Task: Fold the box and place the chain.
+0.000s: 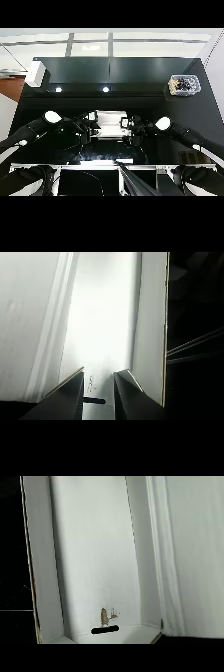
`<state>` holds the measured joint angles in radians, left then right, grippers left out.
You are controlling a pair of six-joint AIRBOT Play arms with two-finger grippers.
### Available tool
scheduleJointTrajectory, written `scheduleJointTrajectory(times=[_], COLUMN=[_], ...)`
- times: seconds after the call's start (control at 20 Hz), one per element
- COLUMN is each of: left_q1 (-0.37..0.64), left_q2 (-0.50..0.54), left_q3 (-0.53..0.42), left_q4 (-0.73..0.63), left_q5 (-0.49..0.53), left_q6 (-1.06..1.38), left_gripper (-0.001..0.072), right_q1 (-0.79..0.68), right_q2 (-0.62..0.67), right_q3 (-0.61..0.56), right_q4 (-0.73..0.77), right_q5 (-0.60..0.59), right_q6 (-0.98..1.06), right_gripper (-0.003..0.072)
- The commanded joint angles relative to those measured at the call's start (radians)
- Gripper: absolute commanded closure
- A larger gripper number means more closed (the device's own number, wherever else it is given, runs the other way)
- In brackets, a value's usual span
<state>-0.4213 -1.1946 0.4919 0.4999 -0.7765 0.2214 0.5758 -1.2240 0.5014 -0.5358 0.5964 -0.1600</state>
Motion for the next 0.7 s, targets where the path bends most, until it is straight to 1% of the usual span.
scheduleJointTrajectory(times=[0.0,0.15,0.2,0.25,0.3,0.35,0.5,0.55,0.6,0.65], left_q1=[-0.008,-0.008,-0.008,-0.008,-0.008,-0.008,-0.008,-0.008,-0.008,-0.008], left_q2=[-0.009,-0.009,-0.009,-0.009,-0.009,-0.009,-0.009,-0.009,-0.009,-0.009], left_q3=[0.002,0.002,0.002,0.002,0.002,0.002,0.002,0.002,0.002,0.002], left_q4=[0.005,0.008,0.008,0.008,0.008,0.008,0.008,0.008,0.008,0.008], left_q5=[0.009,0.008,0.008,0.008,0.008,0.008,0.008,0.006,0.006,0.006], left_q6=[-0.001,-0.001,-0.001,-0.001,-0.001,-0.001,-0.001,0.000,0.000,0.000], left_gripper=[0.0490,0.0489,0.0479,0.0424,0.0306,0.0285,0.0285,0.0332,0.0515,0.0513], right_q1=[0.001,0.001,0.001,0.001,0.001,0.001,0.001,0.001,0.001,0.001], right_q2=[-0.001,-0.001,-0.001,-0.001,-0.001,-0.001,-0.001,-0.001,-0.001,-0.001], right_q3=[0.000,0.000,0.000,0.000,0.000,0.000,0.000,0.000,0.000,0.000], right_q4=[0.000,0.000,0.000,0.000,0.000,0.000,0.000,0.000,0.000,0.000], right_q5=[0.001,0.001,0.001,0.001,0.001,0.001,0.001,0.001,0.001,0.001], right_q6=[0.000,0.000,0.000,0.000,0.000,0.000,0.000,0.000,0.000,0.000], right_gripper=[0.0210,0.0211,0.0211,0.0211,0.0211,0.0210,0.0211,0.0211,0.0210,0.0210])
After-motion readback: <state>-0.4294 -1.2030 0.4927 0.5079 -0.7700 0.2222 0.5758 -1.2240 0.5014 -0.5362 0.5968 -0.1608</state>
